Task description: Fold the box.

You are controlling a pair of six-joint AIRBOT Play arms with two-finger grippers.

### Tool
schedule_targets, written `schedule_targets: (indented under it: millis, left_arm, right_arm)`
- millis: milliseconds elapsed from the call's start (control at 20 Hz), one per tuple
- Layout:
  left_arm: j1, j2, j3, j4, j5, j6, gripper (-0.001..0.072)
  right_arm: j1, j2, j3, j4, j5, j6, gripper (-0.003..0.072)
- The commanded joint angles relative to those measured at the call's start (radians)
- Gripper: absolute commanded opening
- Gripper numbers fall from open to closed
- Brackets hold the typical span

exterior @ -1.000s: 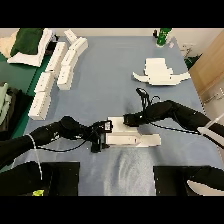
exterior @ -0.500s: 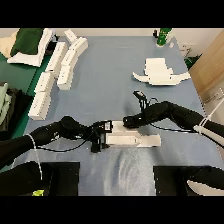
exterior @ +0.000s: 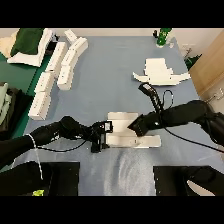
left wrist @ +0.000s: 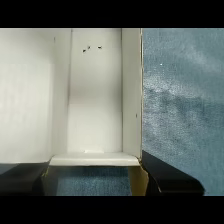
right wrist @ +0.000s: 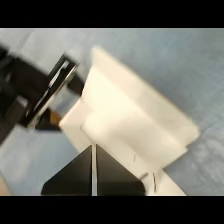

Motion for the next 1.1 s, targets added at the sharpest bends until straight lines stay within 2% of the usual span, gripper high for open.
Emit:
schedule_targets:
  millis: [0,50,150,200,300,400,600,750,800,850,1000,1050]
  left_arm:
    - [0.000,0.000,0.001,0.000,0.001,-0.001,0.0479]
    - [0.000,0.000,0.001,0.000,0.001,0.000,0.0480]
    - [0.000,0.000,0.001,0.000,0.001,-0.001,0.0479]
    - [0.000,0.000,0.001,0.000,0.001,0.000,0.0479]
    - [0.000,0.000,0.001,0.000,0.001,-0.001,0.0480]
    - [0.000,0.000,0.001,0.000,0.000,-0.001,0.0479]
    - [0.000,0.000,0.001,0.000,0.001,0.000,0.0479]
    - [0.000,0.000,0.001,0.000,0.001,0.000,0.0479]
    - [0.000,0.000,0.001,0.000,0.001,-0.001,0.0480]
    - [0.000,0.000,0.001,0.000,0.001,0.000,0.0479]
    - [0.000,0.000,0.001,0.000,0.001,0.000,0.0479]
    - [0.000,0.000,0.001,0.000,0.001,0.000,0.0479]
  right_arm:
    - [0.000,0.129,-0.060,-0.158,-0.213,-0.154,0.0040]
    - [0.000,0.148,-0.089,-0.208,-0.221,-0.184,0.0086]
    - [0.000,0.169,-0.162,-0.293,-0.172,-0.323,0.0585]
    - [0.000,0.168,-0.199,-0.345,-0.113,-0.392,0.0667]
    - [0.000,0.166,-0.265,-0.397,0.037,-0.490,0.0672]
    - [0.000,0.148,-0.310,-0.373,0.169,-0.579,0.0671]
    - [0.000,0.066,-0.317,-0.274,0.285,-0.724,0.0670]
    - [0.016,0.043,-0.315,-0.207,0.301,-0.758,0.0643]
    - [0.029,0.043,-0.314,-0.202,0.297,-0.758,0.0509]
    - [0.040,0.043,-0.314,-0.196,0.290,-0.756,0.0334]
    - [0.056,0.043,-0.314,-0.171,0.288,-0.756,0.0135]
    - [0.056,0.043,-0.314,-0.158,0.289,-0.757,0.0134]
